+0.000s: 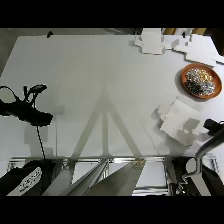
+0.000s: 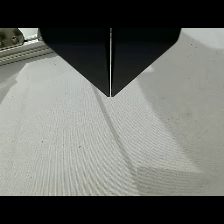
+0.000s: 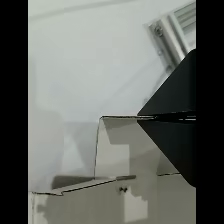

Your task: Fold the box and place the chain.

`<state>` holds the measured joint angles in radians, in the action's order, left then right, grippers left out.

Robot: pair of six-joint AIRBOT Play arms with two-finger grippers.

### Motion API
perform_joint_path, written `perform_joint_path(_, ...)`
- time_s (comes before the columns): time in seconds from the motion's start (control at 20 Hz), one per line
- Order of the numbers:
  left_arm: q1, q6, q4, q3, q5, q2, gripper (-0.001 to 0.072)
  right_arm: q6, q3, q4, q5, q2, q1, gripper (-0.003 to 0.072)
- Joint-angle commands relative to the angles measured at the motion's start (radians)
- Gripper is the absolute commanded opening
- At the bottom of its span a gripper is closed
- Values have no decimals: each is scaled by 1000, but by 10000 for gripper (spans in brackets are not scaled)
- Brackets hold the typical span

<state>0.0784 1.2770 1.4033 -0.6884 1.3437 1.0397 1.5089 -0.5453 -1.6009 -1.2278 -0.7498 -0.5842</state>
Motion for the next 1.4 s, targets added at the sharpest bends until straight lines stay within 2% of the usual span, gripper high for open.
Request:
perform_joint_path(0.0, 1, 0, 0, 0, 0, -1, 11, -123, 13, 198, 76, 170, 191, 20)
perform_joint_path(0.1, 1, 0, 0, 0, 0, -1, 10, -188, 40, 319, 135, 238, 307, 21)
perform_joint_path(0.3, 1, 0, 0, 0, 0, -1, 11, -192, 78, 385, 175, 233, 543, 21)
perform_joint_path(0.4, 1, -1, 0, 0, -3, 0, 10, -207, 78, 383, 212, 205, 654, 19)
perform_joint_path(0.55, 1, -1, -32, 0, -87, 0, 10, -204, 78, 372, 289, 124, 767, 19)
perform_joint_path(0.7, 1, -12, -161, 0, -169, 0, 14, -204, 78, 376, 330, 12, 803, 19)
perform_joint_path(0.75, 1, -107, -245, 0, -185, 1, 104, -204, 78, 377, 333, -20, 803, 19)
perform_joint_path(0.8, 1, -219, -342, 0, -185, 6, 272, -205, 78, 375, 333, -42, 803, 20)
perform_joint_path(0.85, 1, -328, -471, 0, -184, 21, 374, -205, 78, 374, 335, -55, 803, 20)
perform_joint_path(0.95, -2, -538, -758, 0, -133, 71, 393, -205, 78, 375, 349, -58, 803, 20)
perform_joint_path(1.05, -37, -687, -978, 0, -63, 150, 393, -204, 78, 376, 358, -58, 803, 20)
perform_joint_path(1.15, -121, -730, -1052, 0, -55, 245, 396, -204, 78, 375, 358, -58, 803, 20)
perform_joint_path(1.2, -173, -737, -1056, 0, -71, 294, 443, -204, 78, 375, 360, -58, 803, 20)
perform_joint_path(1.25, -232, -739, -1068, 0, -100, 348, 554, -204, 78, 375, 364, -58, 803, 20)
perform_joint_path(1.35, -335, -782, -1155, 0, -175, 437, 574, -204, 78, 379, 385, -58, 803, 20)
